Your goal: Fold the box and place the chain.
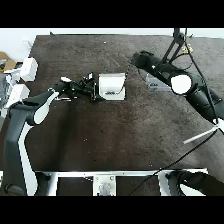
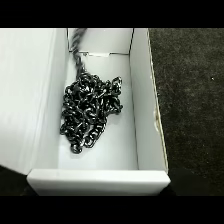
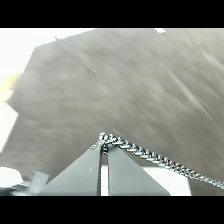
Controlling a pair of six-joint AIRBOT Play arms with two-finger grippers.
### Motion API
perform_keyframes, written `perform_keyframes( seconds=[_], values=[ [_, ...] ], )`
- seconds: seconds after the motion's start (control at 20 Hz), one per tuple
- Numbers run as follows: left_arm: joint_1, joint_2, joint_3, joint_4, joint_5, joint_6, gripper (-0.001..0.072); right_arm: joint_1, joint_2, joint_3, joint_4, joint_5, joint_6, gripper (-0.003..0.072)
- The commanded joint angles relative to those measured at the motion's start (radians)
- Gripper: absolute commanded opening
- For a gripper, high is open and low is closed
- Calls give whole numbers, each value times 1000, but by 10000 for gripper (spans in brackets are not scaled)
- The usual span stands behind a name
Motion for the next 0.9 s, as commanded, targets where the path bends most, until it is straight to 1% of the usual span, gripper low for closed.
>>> perform_keyframes(
  seconds=[0.0,0.1,0.2,0.3,0.5,0.65,0.7,0.75,0.8,0.85],
  values=[
    [0,0,0,0,1,0,227,97,-4,79,-18,-54,-6,2],
    [0,0,0,0,0,0,227,131,-53,100,-25,-70,-6,2],
    [0,0,0,0,1,0,227,133,-112,93,-24,-33,28,2],
    [0,0,0,0,0,0,227,134,-164,54,-17,-32,62,2],
    [0,0,0,0,1,0,227,133,-222,-46,-9,-33,92,2],
    [0,0,0,0,2,1,227,133,-269,-81,1,-42,92,4],
    [0,0,0,0,2,1,227,132,-280,-81,0,-36,90,96],
    [0,0,0,0,2,1,227,127,-280,-81,-15,-33,87,299],
    [0,0,0,0,2,0,227,117,-270,-81,-39,-25,87,311],
    [0,0,0,0,2,0,227,100,-255,-81,-69,2,87,259]
  ],
)
